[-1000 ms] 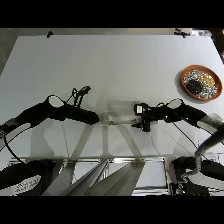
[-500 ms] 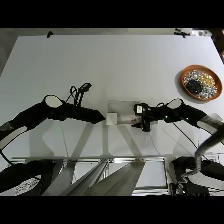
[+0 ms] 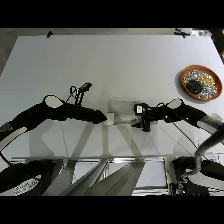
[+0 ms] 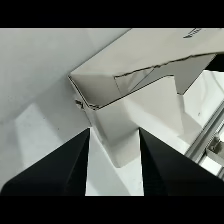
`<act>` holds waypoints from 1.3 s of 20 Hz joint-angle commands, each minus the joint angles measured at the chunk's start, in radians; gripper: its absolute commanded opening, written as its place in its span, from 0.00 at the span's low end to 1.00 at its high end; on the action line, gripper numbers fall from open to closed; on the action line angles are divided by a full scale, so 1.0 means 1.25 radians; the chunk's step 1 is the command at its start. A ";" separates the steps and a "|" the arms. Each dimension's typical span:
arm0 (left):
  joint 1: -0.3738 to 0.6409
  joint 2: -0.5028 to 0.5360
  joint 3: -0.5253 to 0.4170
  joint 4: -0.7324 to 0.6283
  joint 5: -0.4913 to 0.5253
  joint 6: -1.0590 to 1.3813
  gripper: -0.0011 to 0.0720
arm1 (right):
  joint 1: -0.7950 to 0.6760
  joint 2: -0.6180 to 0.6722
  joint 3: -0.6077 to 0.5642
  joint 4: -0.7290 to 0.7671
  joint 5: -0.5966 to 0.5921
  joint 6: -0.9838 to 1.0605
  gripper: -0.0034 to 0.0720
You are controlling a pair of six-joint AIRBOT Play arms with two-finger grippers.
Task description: Fold the box and place the chain.
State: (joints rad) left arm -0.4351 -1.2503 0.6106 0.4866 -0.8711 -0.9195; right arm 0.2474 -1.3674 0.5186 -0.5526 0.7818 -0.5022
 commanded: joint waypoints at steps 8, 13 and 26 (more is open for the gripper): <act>-0.073 -0.022 0.031 0.039 0.072 -0.079 0.49 | 0.001 0.000 0.000 0.000 0.000 0.000 0.59; -0.114 -0.063 0.104 0.158 0.072 -0.230 0.49 | 0.001 0.000 0.000 0.000 0.000 0.000 0.59; -0.208 -0.073 0.231 0.476 0.022 -0.596 0.49 | 0.001 0.000 0.000 0.000 0.000 0.000 0.59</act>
